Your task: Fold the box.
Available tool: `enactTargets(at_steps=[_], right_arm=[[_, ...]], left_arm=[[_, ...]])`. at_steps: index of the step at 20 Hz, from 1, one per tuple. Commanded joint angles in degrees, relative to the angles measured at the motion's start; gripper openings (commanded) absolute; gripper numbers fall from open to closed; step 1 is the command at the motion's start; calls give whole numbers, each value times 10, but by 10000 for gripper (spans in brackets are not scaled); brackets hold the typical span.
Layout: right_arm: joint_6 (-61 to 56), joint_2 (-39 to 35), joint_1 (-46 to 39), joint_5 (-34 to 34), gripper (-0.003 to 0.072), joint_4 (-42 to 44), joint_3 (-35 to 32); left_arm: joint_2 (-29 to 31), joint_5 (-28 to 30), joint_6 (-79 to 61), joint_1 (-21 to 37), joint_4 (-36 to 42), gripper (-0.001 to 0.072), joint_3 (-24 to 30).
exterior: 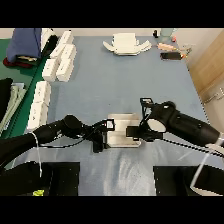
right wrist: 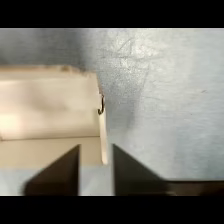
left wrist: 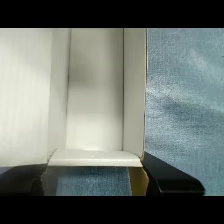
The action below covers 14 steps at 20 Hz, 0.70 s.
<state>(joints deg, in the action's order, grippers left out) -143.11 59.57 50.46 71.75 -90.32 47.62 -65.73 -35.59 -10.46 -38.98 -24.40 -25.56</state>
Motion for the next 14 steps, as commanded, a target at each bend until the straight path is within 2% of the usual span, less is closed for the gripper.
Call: enactTargets(at_steps=[1,3,6,9,11,14], right_arm=[[5,-83,-28,23,7,-17,0],[61,-106,-102,48,3,-17,0],[226,-92,-259,36,2,71,-1],[408,-27,-417,21,2,238,-1],[523,44,-500,22,2,372,-1],[641,165,-554,28,3,551,1]], left_arm=[[0,1,0,0,0,468,0],[0,0,0,0,0,468,0],[0,0,0,0,0,468,0],[0,0,0,0,0,468,0],[0,1,0,0,0,468,0],[0,0,0,0,0,468,0]])
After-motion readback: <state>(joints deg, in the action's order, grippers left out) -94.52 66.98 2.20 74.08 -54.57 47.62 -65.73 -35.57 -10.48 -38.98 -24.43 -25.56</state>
